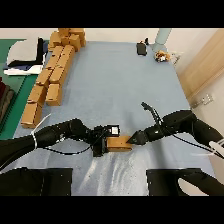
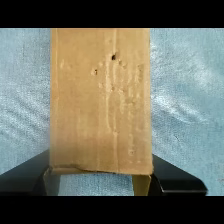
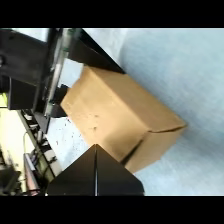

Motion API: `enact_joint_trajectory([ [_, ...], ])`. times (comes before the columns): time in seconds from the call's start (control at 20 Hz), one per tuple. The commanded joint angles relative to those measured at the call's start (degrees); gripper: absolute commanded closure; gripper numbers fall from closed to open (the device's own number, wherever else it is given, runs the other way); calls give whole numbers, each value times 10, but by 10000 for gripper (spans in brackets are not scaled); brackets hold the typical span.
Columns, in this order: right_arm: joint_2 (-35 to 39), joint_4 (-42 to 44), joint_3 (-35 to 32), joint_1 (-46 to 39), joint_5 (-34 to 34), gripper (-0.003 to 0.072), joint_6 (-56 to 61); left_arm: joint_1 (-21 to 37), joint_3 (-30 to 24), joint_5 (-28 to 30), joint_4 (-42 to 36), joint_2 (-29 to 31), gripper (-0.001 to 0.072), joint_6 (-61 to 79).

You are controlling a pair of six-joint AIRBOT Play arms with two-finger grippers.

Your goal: Fold the box.

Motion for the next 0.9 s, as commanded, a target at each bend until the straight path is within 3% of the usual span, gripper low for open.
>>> enact_joint_trajectory([
  [0.0, 63, -37, 0, 51, 49, 682, 0, 0, 0, 0, 0, 0, 186, 0],
  [0.25, 158, -177, 0, 217, 213, 682, 18, 0, 0, 0, 0, 0, 187, 0],
  [0.4, 204, -346, 0, 335, 323, 682, 66, 0, 0, 0, 0, 0, 186, 0],
  [0.5, 212, -475, 0, 403, 348, 682, 127, 0, 0, 0, 0, 0, 186, 0],
  [0.65, 211, -589, -17, 493, 356, 682, 196, 0, 0, 0, 0, 0, 186, 0],
  [0.85, 211, -694, -65, 567, 473, 680, 216, 0, 0, 0, 0, 0, 186, 0],
])
